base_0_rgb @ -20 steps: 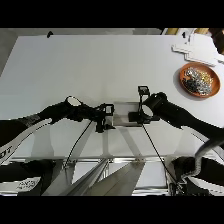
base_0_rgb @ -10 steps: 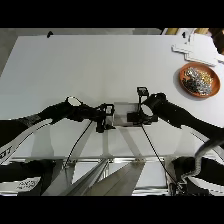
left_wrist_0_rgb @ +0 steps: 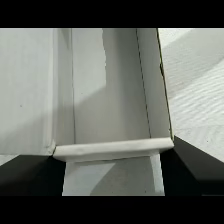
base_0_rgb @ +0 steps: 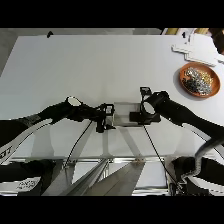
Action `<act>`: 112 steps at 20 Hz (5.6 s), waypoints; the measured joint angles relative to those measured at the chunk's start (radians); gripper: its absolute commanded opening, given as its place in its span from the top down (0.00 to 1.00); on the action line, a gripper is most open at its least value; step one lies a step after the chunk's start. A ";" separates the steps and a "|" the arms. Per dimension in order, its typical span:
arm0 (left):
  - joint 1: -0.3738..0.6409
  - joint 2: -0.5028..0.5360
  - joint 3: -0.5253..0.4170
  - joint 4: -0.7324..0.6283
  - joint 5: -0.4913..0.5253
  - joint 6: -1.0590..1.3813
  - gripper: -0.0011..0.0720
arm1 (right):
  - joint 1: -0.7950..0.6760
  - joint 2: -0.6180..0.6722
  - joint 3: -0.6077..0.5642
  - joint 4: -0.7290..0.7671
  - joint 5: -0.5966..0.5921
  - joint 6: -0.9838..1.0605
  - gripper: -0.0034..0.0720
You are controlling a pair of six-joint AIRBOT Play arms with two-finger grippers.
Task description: Fold the box and place the chain.
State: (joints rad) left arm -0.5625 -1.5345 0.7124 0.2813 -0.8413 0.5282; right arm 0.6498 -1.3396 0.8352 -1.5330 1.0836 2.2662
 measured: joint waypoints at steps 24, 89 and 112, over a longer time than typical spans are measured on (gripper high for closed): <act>0.000 0.000 0.000 0.000 0.000 -0.001 0.71 | -0.358 0.390 0.369 -0.028 0.128 -0.655 0.57; 0.000 0.000 0.000 0.000 0.000 -0.001 0.71 | -1.028 -0.246 0.579 0.028 0.093 -1.037 0.93; 0.000 0.000 0.000 0.000 0.000 -0.001 0.71 | -0.558 0.463 0.579 0.387 0.417 -1.086 0.93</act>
State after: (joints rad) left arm -0.5625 -1.5345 0.7124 0.2810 -0.8413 0.5274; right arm 0.0921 -0.8764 1.4147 -1.1458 1.5005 1.1805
